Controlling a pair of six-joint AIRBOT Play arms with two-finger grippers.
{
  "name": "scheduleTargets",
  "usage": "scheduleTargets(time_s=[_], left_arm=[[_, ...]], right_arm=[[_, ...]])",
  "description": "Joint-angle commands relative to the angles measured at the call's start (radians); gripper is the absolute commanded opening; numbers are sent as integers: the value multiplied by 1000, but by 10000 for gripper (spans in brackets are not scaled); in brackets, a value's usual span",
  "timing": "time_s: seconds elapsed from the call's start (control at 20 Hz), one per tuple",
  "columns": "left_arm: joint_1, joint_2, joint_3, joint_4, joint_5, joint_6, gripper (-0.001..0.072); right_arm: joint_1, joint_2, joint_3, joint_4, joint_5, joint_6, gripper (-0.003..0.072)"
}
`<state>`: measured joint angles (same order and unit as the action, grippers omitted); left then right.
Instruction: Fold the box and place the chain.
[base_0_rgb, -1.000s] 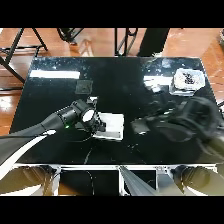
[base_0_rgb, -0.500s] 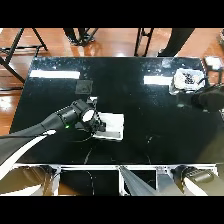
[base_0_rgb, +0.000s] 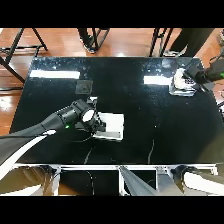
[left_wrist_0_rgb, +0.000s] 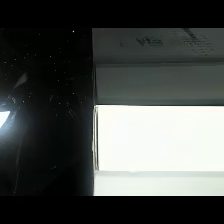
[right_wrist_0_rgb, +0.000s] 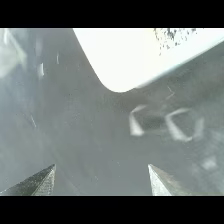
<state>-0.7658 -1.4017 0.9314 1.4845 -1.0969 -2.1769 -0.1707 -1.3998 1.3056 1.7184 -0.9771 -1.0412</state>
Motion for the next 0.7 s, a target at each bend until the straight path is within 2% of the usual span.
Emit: scheduleTargets(time_s=[0.0,0.2,0.3,0.65], left_arm=[[1,0,0,3,4,0,21],[1,0,0,16,3,0,22],[1,0,0,21,0,0,22],[1,0,0,22,-8,0,22]], right_arm=[[-80,-204,158,145,25,82,704],[-100,-314,262,135,42,84,703],[-103,-354,295,137,43,86,644],[-103,-433,337,132,37,88,645]])
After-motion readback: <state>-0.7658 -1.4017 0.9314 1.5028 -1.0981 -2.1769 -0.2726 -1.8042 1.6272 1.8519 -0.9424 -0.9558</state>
